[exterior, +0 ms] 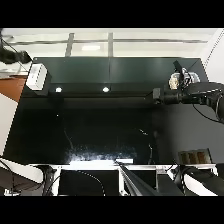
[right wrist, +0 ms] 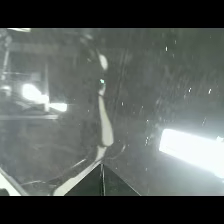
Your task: Fold the box and place the chain.
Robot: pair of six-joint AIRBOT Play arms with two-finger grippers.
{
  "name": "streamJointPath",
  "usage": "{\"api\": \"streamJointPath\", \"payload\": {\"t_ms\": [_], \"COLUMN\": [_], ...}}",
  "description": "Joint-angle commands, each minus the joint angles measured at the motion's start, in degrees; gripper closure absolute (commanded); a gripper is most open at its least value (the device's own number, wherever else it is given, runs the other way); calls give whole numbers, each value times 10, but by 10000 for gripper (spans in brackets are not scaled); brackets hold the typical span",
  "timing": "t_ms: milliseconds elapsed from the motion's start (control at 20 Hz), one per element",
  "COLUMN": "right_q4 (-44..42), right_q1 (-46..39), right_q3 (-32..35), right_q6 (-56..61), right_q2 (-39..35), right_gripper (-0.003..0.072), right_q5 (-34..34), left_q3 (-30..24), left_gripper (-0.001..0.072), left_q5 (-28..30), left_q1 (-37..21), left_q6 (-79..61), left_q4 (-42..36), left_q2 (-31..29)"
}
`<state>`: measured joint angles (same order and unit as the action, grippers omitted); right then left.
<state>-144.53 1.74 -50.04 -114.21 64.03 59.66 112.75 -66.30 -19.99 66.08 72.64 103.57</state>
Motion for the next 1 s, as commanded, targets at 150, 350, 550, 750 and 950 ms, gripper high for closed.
{"api": "streamJointPath", "payload": {"t_ms": [150, 350, 550, 750, 950], "right_q4": [377, 503, 492, 501, 501], "right_q1": [-10, -9, 9, 9, 9], "right_q3": [-124, -38, 115, 134, 134], "right_q6": [193, 299, 284, 283, 283], "right_q2": [-61, -160, -185, -185, -185], "right_gripper": [667, 667, 665, 667, 667], "right_q5": [27, -61, -157, -151, -151], "left_q3": [-31, -424, -739, -796, -796], "left_gripper": [682, 681, 679, 678, 676], "left_q5": [-204, 52, 228, 156, 144], "left_q1": [23, 112, 179, 175, 175], "left_q6": [138, 137, 136, 136, 134], "left_q4": [9, 21, 17, 20, 17], "left_q2": [-131, -393, -602, -675, -680]}}
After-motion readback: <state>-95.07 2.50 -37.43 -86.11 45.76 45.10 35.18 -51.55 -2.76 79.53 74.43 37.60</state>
